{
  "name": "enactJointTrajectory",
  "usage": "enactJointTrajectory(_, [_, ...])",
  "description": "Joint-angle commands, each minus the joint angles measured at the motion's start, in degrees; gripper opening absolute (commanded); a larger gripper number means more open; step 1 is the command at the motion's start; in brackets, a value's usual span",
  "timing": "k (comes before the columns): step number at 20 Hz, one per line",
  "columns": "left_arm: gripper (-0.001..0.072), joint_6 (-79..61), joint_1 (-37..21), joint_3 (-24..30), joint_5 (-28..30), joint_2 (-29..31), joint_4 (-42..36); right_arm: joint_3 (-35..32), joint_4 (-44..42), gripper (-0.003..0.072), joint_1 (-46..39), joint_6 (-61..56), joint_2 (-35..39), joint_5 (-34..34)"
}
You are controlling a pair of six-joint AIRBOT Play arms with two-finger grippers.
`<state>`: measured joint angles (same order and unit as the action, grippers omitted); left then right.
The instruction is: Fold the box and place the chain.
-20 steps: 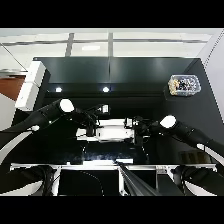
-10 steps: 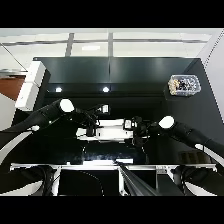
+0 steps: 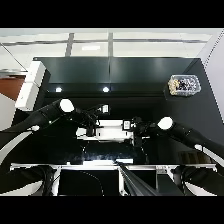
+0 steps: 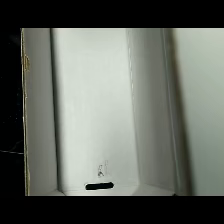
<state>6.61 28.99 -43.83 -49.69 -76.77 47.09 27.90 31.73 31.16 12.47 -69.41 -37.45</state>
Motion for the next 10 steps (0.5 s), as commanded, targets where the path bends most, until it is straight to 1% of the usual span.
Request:
enactJointTrajectory(1, [0.0028,0.0,0.0,-0.02,0.02,-0.02,0.0,0.0,0.22,0.0696,0.04,-0.07,-0.04,0.22])
enactJointTrajectory(9, [0.0028,0.0,0.0,-0.02,0.0,-0.02,0.0,0.0,0.15,0.0693,0.04,-0.04,-0.04,0.22])
enactJointTrajectory(10, [0.0029,0.0,0.0,-0.02,0.0,-0.02,0.0,0.0,0.15,0.0582,0.04,-0.04,-0.04,0.22])
